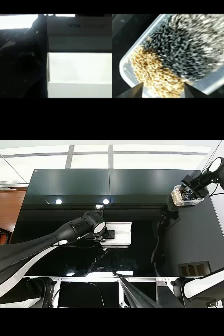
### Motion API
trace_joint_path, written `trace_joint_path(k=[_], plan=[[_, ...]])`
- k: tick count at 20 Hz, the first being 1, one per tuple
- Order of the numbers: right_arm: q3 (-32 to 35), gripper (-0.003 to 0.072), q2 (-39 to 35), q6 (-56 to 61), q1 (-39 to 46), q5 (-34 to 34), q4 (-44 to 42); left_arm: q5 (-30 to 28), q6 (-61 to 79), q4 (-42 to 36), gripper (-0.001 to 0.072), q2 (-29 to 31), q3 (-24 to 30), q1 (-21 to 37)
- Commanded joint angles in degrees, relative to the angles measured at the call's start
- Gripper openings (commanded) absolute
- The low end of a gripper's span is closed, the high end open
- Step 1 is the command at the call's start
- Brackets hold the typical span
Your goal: Fold the box and place the chain.
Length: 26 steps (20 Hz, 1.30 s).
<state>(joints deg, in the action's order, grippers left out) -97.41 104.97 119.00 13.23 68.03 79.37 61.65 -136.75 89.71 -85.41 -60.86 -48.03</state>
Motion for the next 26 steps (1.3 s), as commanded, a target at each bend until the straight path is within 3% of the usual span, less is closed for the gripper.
trace_joint_path(k=[1, 5, 6, 7, 9, 14, 26], plan=[[-2.47, 0.0537, 4.17, 2.56, 0.94, 0.87, -8.94, 0.07, 0.02, 0.0, 0.0029, 0.0, -0.02, 0.04], [-2.47, 0.0536, 5.46, 2.73, 0.94, 0.55, -9.46, 0.07, 0.02, 0.02, 0.0029, 0.0, -0.02, 0.04], [-2.47, 0.0486, 5.75, 2.69, 0.92, 0.83, -9.53, 0.07, 0.02, 0.02, 0.0029, 0.0, -0.02, 0.04], [-2.45, 0.0397, 5.99, 2.08, 0.94, 1.27, -9.49, 0.07, 0.02, 0.02, 0.0029, 0.0, -0.02, 0.04], [-2.54, 0.0012, 5.66, -2.16, 1.4, 1.05, -10.6, 0.07, 0.02, 0.02, 0.0029, 0.0, -0.02, 0.04], [-2.62, 0.0015, -1.49, -15.5, 4.63, 0.92, -13.68, 0.09, 0.02, 0.02, 0.0029, 0.0, -0.02, 0.04], [-2.69, 0.0013, -35.1, -35.15, 6.29, -5.51, -23.3, 0.07, 0.02, 0.02, 0.0029, 0.0, -0.02, 0.04]])
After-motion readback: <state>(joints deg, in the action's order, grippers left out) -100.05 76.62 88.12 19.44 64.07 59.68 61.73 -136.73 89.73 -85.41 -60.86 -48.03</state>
